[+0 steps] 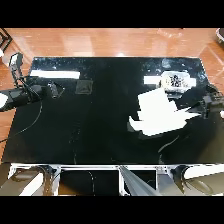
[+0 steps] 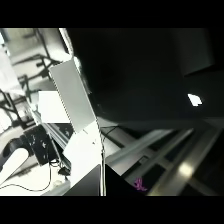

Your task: Fold the box and place the chain.

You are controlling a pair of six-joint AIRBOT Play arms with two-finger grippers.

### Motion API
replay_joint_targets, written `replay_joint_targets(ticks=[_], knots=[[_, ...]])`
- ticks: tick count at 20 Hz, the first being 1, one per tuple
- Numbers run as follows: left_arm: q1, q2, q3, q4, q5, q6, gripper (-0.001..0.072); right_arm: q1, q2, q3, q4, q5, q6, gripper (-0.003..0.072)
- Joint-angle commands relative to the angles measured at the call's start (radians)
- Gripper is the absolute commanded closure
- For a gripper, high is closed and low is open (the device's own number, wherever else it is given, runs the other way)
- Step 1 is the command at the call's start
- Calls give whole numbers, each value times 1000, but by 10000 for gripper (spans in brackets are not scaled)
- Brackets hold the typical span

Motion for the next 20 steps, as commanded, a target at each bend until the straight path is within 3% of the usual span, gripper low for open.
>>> replay_joint_targets(ticks=[1, 4, 7, 13, 15, 20], knots=[[-7, -9, 0, -82, -44, 41, 75, 143, 101, -115, 106, -126, 4, 666], [-32, -48, 0, -149, -64, 83, 75, 275, 265, -267, 179, -256, 4, 667], [-64, -111, 0, -246, -148, 187, 75, 414, 467, -441, 251, -386, 6, 667], [-70, -290, 0, -409, -274, 296, 75, 719, 850, -690, 307, -752, 7, 667], [-53, -354, 0, -455, -344, 377, 75, 808, 902, -721, 281, -848, 12, 666], [-18, -536, 1, -529, -479, 657, 76, 905, 903, -721, 254, -897, 69, 667]])
